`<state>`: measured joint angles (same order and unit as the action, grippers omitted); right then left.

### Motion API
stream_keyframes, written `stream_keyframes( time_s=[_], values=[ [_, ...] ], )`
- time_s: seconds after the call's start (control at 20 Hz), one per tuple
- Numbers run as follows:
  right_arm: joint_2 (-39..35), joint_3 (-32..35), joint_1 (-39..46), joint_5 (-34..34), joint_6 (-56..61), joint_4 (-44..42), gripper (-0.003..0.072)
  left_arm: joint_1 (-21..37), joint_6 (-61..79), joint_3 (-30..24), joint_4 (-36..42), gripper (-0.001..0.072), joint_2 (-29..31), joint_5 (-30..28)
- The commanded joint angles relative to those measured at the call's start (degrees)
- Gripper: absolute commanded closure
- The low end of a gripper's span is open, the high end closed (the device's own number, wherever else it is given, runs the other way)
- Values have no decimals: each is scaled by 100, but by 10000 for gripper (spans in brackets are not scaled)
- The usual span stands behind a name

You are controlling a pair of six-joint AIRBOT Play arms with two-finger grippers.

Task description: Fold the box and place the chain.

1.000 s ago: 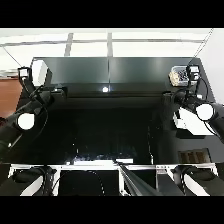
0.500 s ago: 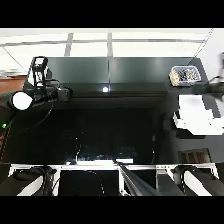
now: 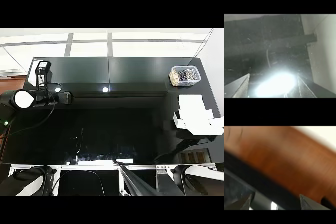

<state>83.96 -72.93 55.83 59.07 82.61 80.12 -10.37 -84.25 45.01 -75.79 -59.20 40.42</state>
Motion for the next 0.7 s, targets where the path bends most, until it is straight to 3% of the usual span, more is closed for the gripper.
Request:
stream_keyframes(
  time_s=[0.0,0.4,0.5,0.6,0.65],
  values=[
    [1097,-1113,50,2024,-2146,-826,-34,7,-7,4,157,5,-46,-190],
    [1115,-1106,-415,2035,-3014,-424,-34,4,-11,4,455,5,-50,-240],
    [1113,-1008,-415,2201,-2990,-271,137,4,-11,4,455,5,-50,-236],
    [1113,-780,-417,2277,-2988,-164,141,4,-11,4,455,5,-50,-232],
    [1113,-678,-417,2277,-2988,-162,179,4,-9,4,455,5,-50,-229]
  ],
)
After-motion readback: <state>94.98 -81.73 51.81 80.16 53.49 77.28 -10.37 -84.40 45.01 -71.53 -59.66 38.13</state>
